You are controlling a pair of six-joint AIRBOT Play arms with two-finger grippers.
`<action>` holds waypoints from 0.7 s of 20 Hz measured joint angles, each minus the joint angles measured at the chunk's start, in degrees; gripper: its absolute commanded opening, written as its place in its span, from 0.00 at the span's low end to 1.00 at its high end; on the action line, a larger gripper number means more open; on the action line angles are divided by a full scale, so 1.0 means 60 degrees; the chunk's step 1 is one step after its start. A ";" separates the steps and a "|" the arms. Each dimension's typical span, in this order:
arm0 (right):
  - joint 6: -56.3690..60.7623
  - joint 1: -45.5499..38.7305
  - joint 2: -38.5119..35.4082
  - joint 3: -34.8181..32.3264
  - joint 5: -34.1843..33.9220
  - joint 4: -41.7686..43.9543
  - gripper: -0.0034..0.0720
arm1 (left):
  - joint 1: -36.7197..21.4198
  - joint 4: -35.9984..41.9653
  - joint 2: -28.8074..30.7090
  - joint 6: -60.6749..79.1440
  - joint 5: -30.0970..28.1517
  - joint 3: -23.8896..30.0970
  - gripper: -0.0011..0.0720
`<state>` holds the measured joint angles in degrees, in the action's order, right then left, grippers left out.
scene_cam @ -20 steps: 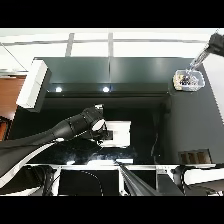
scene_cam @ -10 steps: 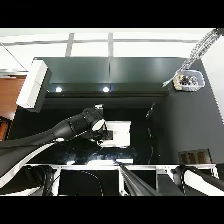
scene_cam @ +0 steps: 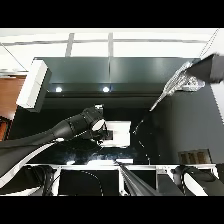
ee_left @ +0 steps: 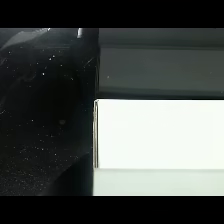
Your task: Fold the box and place the chain.
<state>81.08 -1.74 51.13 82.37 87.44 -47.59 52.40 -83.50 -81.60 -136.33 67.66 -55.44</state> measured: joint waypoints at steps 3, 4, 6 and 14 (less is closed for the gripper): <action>0.0029 0.0900 -0.0127 -0.0131 0.0597 0.0004 0.05 | 0.0004 0.0000 0.0000 -0.0004 -0.0004 0.0000 0.06; 0.0033 0.1155 -0.0149 -0.0160 0.0692 0.0004 0.05 | 0.0000 0.0000 0.0000 -0.0004 -0.0004 0.0000 0.06; 0.0106 0.1606 -0.0175 -0.0182 0.0867 0.0033 0.05 | 0.0000 0.0000 0.0000 -0.0004 -0.0004 0.0000 0.06; 0.0153 0.2452 -0.0189 -0.0211 0.0787 0.1599 0.05 | 0.0000 0.0000 0.0000 -0.0004 -0.0011 0.0000 0.06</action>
<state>82.00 12.97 50.00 81.10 92.16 -38.00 52.40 -83.50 -81.60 -136.35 67.59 -55.44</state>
